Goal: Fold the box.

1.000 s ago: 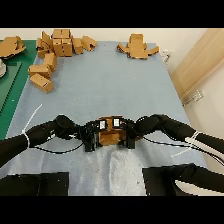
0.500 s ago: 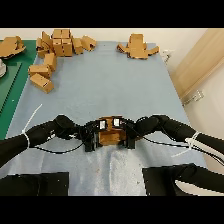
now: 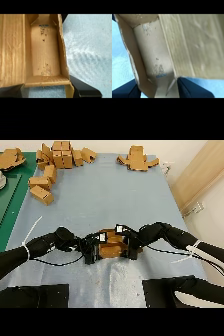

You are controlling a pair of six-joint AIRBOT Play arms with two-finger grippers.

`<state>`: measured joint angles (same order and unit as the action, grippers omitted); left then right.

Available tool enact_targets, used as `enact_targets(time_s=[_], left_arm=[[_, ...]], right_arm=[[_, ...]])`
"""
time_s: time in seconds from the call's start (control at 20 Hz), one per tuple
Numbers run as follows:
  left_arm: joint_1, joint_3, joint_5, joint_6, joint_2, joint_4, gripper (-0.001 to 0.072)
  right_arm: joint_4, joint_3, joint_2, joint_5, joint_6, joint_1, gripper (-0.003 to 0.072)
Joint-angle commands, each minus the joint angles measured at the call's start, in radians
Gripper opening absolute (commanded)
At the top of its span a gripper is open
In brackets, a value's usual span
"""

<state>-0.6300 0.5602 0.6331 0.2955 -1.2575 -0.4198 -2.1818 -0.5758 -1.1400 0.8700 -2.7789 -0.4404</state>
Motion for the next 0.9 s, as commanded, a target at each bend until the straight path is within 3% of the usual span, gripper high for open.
enact_targets(time_s=[0.0, 0.35, 0.55, 0.85], left_arm=[[0.000, 0.001, -0.005, 0.000, 0.000, 0.001, 0.0424], [0.000, 0.001, -0.005, 0.000, 0.000, 0.001, 0.0424], [0.000, 0.001, -0.005, 0.000, 0.000, 0.001, 0.0424], [0.000, 0.001, -0.005, 0.000, 0.000, 0.001, 0.0424]], right_arm=[[-0.026, -0.009, 0.003, 0.056, 0.007, 0.042, 0.0626], [0.067, -0.009, 0.110, 0.063, 0.024, 0.068, 0.0625], [0.196, -0.009, 0.193, 0.118, 0.218, 0.068, 0.0624], [0.035, -0.009, 0.270, 0.246, 0.433, 0.067, 0.0623]])
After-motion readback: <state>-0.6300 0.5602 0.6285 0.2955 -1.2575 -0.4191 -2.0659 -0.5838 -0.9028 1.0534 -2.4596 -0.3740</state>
